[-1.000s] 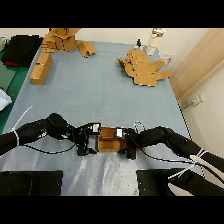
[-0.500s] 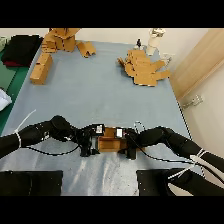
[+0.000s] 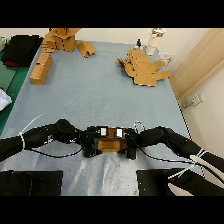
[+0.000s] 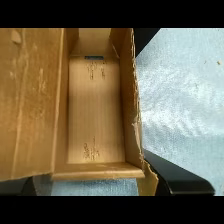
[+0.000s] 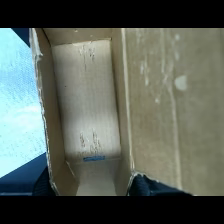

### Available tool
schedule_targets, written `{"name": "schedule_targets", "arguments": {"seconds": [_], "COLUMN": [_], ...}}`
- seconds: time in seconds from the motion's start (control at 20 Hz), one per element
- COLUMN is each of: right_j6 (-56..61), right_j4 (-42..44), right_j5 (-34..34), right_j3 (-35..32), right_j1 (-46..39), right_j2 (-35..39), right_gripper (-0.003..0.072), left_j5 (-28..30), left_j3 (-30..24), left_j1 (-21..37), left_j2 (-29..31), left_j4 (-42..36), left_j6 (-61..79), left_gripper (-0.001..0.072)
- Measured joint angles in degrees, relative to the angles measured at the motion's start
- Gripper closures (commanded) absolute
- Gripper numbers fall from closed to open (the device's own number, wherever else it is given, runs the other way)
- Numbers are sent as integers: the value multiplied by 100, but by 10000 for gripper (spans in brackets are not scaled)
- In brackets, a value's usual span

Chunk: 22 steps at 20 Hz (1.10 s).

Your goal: Fold the box.

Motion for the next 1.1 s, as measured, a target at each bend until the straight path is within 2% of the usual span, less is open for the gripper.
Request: {"name": "schedule_targets", "arguments": {"seconds": [0.6, 1.1], "right_j6": [0, 0], "right_j4": [0, 0], "right_j5": [0, 0], "right_j3": [0, 0], "right_j1": [0, 0], "right_j2": [0, 0], "right_gripper": [347, 346], "left_j5": [-374, -50], "left_j3": [-57, -85], "left_j1": [254, 162], "left_j2": [48, 66], "left_j4": [55, 63], "left_j6": [17, 44], "left_gripper": [13, 14]}}
